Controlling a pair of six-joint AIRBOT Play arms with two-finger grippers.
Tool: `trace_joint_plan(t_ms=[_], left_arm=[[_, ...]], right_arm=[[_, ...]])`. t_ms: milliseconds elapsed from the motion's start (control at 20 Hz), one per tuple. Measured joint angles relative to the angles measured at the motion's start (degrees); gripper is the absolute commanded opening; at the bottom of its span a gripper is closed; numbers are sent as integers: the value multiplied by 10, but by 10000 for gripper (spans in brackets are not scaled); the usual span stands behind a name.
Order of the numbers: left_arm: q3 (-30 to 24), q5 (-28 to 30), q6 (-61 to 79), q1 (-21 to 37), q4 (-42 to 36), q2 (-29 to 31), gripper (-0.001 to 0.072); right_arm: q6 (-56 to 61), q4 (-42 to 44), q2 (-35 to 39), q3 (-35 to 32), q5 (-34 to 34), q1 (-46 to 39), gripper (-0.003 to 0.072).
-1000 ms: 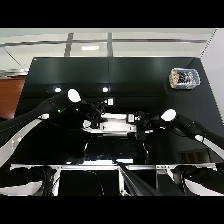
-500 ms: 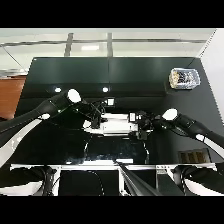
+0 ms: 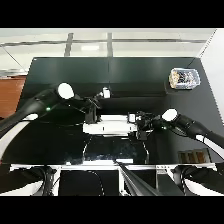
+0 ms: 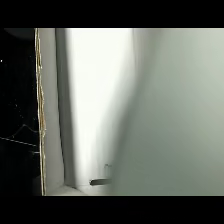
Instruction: Fold the box and place the chain.
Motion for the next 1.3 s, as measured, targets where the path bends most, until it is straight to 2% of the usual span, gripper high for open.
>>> trace_joint_plan(t_ms=[50, 100, 150, 200, 300, 450, 600, 700, 900, 1150, 1300], left_arm=[[2, -20, -46, 11, 37, 21, 599], [3, -40, -91, 23, 62, 38, 383], [3, -70, -143, 38, 78, 53, 51], [0, -104, -187, 52, 77, 63, 23], [-24, -173, -251, 75, 15, 75, 22], [-92, -192, -252, 77, -161, 81, 22], [-135, -118, -205, 71, -325, 72, 22], [-147, -43, -177, 64, -389, 61, 22], [-157, 79, -147, 49, -377, 23, 22], [-160, 130, -151, 33, -332, -23, 22], [-159, 139, -153, 30, -321, -31, 21]], right_arm=[[0, 0, 0, 0, 0, 0, 464], [0, -1, 0, 0, 0, 0, 393], [1, -1, 0, 0, -1, 0, 212], [1, -1, 0, 0, -1, 0, 193], [1, -2, 0, 0, -1, 0, 197], [1, -2, 0, 0, -2, 0, 197], [1, -2, 0, 0, -2, 0, 197], [1, -2, 0, 0, -2, 0, 197], [1, -2, 0, 0, -2, 0, 197], [0, -3, 0, 0, -2, 0, 197], [0, -3, 0, 0, -2, 0, 197]])
